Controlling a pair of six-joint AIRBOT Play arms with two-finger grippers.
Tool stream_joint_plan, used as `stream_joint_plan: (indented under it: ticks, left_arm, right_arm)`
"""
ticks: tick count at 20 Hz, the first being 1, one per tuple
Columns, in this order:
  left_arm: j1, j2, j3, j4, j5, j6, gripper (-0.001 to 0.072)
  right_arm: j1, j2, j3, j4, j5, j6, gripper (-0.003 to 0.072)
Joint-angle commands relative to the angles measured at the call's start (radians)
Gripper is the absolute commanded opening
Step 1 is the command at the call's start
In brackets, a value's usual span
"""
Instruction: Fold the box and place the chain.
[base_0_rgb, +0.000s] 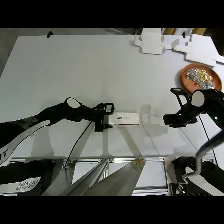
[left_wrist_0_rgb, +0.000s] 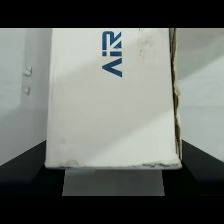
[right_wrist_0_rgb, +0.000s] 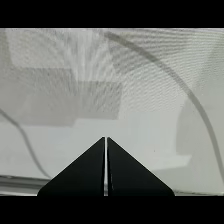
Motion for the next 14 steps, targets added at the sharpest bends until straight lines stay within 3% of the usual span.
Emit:
stream_joint_plan:
  ticks: [1,4,9,12,14]
  left_arm:
    - [0.039,0.104,0.001,-0.004,-0.01,-0.102,0.015]
    - [0.143,0.274,0.001,0.104,-0.01,-0.294,0.0151]
    - [0.433,0.554,0.001,0.44,-0.042,-0.777,0.0151]
    - [0.631,0.651,0.001,0.661,-0.085,-1.0,0.0151]
    - [0.761,0.663,0.0,0.763,-0.093,-1.132,0.0151]
  right_arm:
    - [-0.001,0.0,-0.001,0.002,0.018,0.003,0.0019]
    - [-0.001,0.0,-0.001,0.002,0.018,0.003,0.0019]
    - [-0.001,0.0,-0.001,0.002,0.018,0.003,0.0019]
    - [-0.001,0.0,-0.001,0.002,0.018,0.003,0.0019]
    - [-0.001,0.0,-0.001,0.002,0.018,0.003,0.0019]
